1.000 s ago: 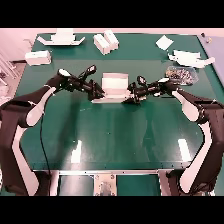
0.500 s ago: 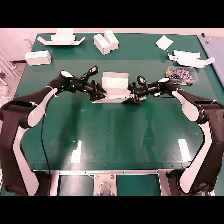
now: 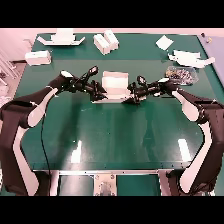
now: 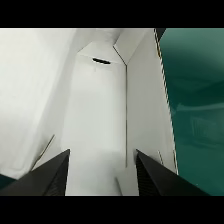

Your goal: Fold the box and place the chain.

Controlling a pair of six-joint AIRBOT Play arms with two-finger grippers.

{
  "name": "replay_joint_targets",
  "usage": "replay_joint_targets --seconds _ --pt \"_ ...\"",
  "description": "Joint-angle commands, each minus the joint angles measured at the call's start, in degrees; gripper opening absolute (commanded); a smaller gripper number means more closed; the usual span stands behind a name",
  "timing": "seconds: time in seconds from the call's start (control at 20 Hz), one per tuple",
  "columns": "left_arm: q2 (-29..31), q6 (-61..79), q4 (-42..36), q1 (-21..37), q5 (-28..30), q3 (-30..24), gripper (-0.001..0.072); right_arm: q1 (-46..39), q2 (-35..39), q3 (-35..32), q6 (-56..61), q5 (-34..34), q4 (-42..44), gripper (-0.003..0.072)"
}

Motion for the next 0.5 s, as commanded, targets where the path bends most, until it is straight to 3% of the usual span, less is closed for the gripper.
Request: replay_joint_targets --seconds 0.0,0.15,0.25,0.35,0.45 --pt "0.0 -0.1 0.3 0.0 0.1 0.0 0.0505 0.0 0.0 0.0 0.0 0.0 0.0 0.0544" --pt "0.0 0.0 0.3 0.0 0.1 0.0 0.0491 0.0 0.0 0.0 0.0 0.0 0.0 0.0544" --pt "0.0 0.4 0.3 0.1 0.1 0.0 0.0203 0.0 0.0 0.0 0.0 0.0 0.0 0.0544" --pt "0.1 1.6 0.3 0.1 -0.1 0.0 0.0118 0.0 0.0 0.0 0.0 0.0 0.0 0.0544" --pt "0.3 1.7 0.3 0.1 -0.1 0.0 0.0119 0.0 0.0 0.0 0.0 0.0 0.0 0.0544"
